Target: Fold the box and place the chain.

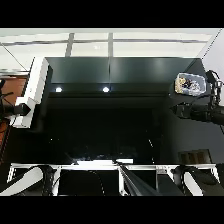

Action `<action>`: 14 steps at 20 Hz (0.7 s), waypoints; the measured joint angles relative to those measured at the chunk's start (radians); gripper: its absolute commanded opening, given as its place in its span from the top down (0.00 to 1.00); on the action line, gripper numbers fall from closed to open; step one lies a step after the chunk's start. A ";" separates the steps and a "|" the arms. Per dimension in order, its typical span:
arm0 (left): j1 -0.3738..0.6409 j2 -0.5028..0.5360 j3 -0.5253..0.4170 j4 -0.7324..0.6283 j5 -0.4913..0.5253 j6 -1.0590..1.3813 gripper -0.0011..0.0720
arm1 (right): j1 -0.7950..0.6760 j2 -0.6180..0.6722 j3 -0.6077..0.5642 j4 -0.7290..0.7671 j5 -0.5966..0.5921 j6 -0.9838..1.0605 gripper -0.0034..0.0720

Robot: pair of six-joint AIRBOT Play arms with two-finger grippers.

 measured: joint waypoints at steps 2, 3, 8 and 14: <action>-0.001 -0.008 0.029 -0.008 0.012 0.010 0.01 | 0.000 0.000 0.000 0.000 0.001 0.006 0.94; -0.006 -0.007 0.056 -0.022 0.024 0.010 0.01 | 0.000 0.000 0.000 0.000 0.001 0.007 0.94; -0.084 0.056 0.195 -0.175 0.001 0.000 0.73 | 0.000 0.000 0.047 0.001 0.021 0.005 0.94; -0.282 0.257 0.145 -0.337 -0.071 -0.076 0.95 | 0.044 0.052 0.113 -0.056 -0.043 -0.048 0.94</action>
